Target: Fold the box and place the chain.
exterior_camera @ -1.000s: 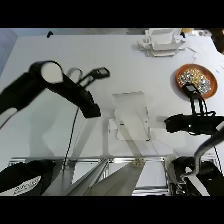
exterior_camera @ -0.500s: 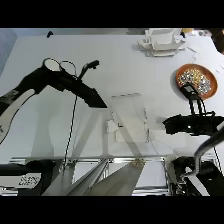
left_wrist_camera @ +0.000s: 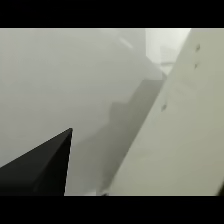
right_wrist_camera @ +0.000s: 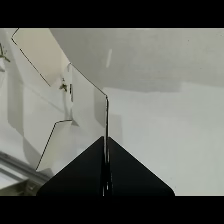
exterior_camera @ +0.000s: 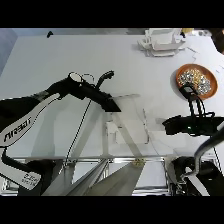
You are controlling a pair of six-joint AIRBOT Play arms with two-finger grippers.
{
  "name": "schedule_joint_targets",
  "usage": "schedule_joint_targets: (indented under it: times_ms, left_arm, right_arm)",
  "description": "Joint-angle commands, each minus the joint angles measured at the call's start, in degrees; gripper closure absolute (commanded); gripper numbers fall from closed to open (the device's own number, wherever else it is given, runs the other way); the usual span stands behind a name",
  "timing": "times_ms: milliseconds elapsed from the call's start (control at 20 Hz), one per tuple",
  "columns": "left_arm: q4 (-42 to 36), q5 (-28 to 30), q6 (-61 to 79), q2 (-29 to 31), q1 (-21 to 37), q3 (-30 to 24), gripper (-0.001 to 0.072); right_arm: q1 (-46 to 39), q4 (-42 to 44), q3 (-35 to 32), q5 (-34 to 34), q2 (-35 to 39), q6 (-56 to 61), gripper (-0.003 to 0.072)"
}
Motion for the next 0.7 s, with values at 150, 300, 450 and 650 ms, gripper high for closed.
schedule_joint_targets:
  times_ms: [150,300,450,650]
  left_arm:
    - [-3.2,-1.6,5.8,-0.5,-2.2,0.0,0.0139]
    - [-2.0,-2.1,5.9,-0.5,-3.1,0.0,0.0215]
    - [4.4,-2.4,5.9,-0.5,-4.5,0.0,0.0449]
    - [8.1,-2.2,7.4,-0.5,-5.0,0.0,0.0664]
  right_arm:
    - [0.1,0.0,0.0,0.0,0.0,0.0,0.0669]
    - [0.1,0.0,0.0,-0.2,0.0,0.0,0.0669]
    - [0.1,0.0,0.0,-0.3,0.0,0.0,0.0669]
    - [0.1,0.0,0.0,-0.5,0.0,0.0,0.0669]
